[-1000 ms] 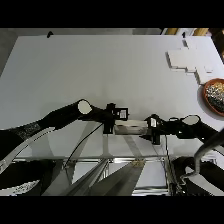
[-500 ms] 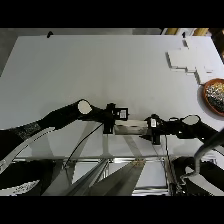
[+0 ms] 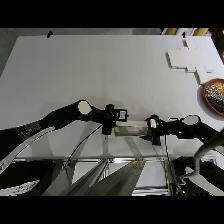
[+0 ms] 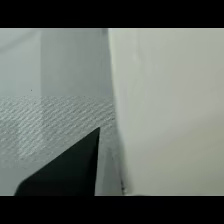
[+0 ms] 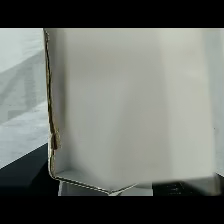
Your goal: Fold the box and place the chain.
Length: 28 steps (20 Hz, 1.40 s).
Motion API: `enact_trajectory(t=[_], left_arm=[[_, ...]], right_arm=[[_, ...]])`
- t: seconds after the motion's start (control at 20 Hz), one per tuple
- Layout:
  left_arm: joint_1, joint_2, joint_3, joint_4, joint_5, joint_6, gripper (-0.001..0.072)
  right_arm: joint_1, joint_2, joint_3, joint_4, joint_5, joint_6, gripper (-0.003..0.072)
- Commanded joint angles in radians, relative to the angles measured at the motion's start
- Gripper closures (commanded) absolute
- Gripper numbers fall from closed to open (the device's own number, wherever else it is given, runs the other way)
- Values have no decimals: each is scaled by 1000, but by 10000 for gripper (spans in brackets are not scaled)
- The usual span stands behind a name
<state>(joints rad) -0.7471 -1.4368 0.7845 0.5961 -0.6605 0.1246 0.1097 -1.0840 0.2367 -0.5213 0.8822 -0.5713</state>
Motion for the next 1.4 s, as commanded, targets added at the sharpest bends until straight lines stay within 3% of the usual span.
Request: enact_trajectory(t=[0.0,0.05,0.1,0.4,0.45,0.65,0.8,0.9,1.05,1.35], left_arm=[[1,23,1,24,-14,5,291],[1,37,1,39,-22,5,131],[2,51,1,59,-25,-1,65],[56,171,1,318,-93,-285,57],[67,204,1,376,-137,-341,103],[23,335,1,452,-319,-388,683],[-95,353,1,458,-362,-453,704],[-171,339,1,458,-285,-502,704],[-221,297,1,393,-14,-544,704],[-205,169,1,246,510,-544,707]], right_arm=[[-1,1,0,5,-4,5,412],[-1,1,0,5,-4,5,412],[-1,0,0,5,-4,5,412],[-1,0,0,5,-4,5,412],[-1,0,0,5,-4,5,412],[-1,0,0,5,-4,5,412],[-1,1,0,5,-4,5,412],[-1,0,0,5,-4,5,412],[-1,0,0,5,-4,5,412],[-1,1,0,5,-4,5,412]])
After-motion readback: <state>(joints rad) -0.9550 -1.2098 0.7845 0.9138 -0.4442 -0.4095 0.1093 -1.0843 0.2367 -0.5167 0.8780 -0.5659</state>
